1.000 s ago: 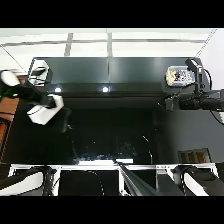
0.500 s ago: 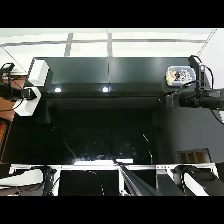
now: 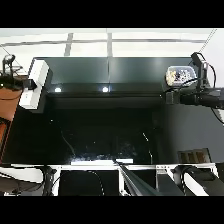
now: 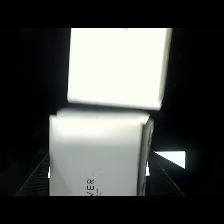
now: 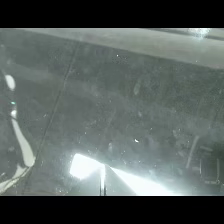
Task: Fold the box and place the chain.
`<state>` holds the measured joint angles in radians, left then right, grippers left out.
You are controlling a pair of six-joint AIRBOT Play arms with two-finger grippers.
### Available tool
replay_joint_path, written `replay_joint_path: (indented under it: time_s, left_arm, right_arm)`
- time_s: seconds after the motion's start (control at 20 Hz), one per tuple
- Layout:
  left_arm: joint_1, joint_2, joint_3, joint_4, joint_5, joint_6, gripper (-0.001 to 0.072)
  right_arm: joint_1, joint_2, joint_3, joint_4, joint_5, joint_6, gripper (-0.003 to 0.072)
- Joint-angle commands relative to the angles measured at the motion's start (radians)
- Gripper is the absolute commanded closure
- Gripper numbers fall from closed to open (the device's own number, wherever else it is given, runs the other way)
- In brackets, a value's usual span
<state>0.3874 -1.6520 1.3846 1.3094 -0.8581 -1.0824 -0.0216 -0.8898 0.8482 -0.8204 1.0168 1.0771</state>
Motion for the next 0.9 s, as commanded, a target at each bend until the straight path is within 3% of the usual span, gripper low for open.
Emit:
replay_joint_path:
  time_s: [0.0, 0.1, 0.15, 0.2, 0.25, 0.35, 0.4, 0.55, 0.65, 0.75, 0.85]
  left_arm:
    - [-0.014, 0.027, 0.171, -0.027, -0.107, -0.02, -0.0004]
    - [-0.021, 0.068, 0.291, -0.082, -0.256, -0.164, 0.0038]
    - [-0.026, 0.093, 0.32, -0.123, -0.335, -0.252, 0.0248]
    - [-0.033, 0.122, 0.319, -0.179, -0.398, -0.261, 0.0551]
    - [-0.051, 0.158, 0.293, -0.256, -0.446, -0.209, 0.0686]
    - [-0.11, 0.27, 0.16, -0.343, -0.436, -0.161, 0.0687]
    - [-0.151, 0.347, 0.056, -0.34, -0.376, -0.131, 0.0688]
    - [-0.282, 0.632, -0.37, -0.26, -0.075, -0.059, 0.0687]
    - [-0.34, 0.778, -0.591, -0.163, 0.06, -0.043, 0.0686]
    - [-0.359, 0.87, -0.739, -0.14, 0.156, -0.042, 0.0684]
    - [-0.357, 0.904, -0.817, -0.138, 0.195, -0.043, 0.0684]
  right_arm:
    - [0.019, 0.0, -0.001, 0.0, -0.031, 0.0, 0.0671]
    - [0.071, -0.003, -0.012, -0.001, -0.101, 0.0, 0.0672]
    - [0.103, -0.008, -0.021, -0.002, -0.15, 0.0, 0.0671]
    - [0.138, -0.013, -0.036, -0.006, -0.216, -0.001, 0.0672]
    - [0.17, -0.019, -0.055, -0.03, -0.289, -0.001, 0.0671]
    - [0.203, -0.042, -0.081, -0.146, -0.402, 0.0, 0.0672]
    - [0.204, -0.057, -0.092, -0.21, -0.432, 0.0, 0.0671]
    - [0.196, -0.071, -0.099, -0.254, -0.397, -0.001, 0.0671]
    - [0.196, -0.072, -0.099, -0.254, -0.394, -0.001, 0.0671]
    - [0.196, -0.072, -0.099, -0.254, -0.393, -0.001, 0.0671]
    - [0.196, -0.072, -0.099, -0.254, -0.393, 0.0, 0.0671]
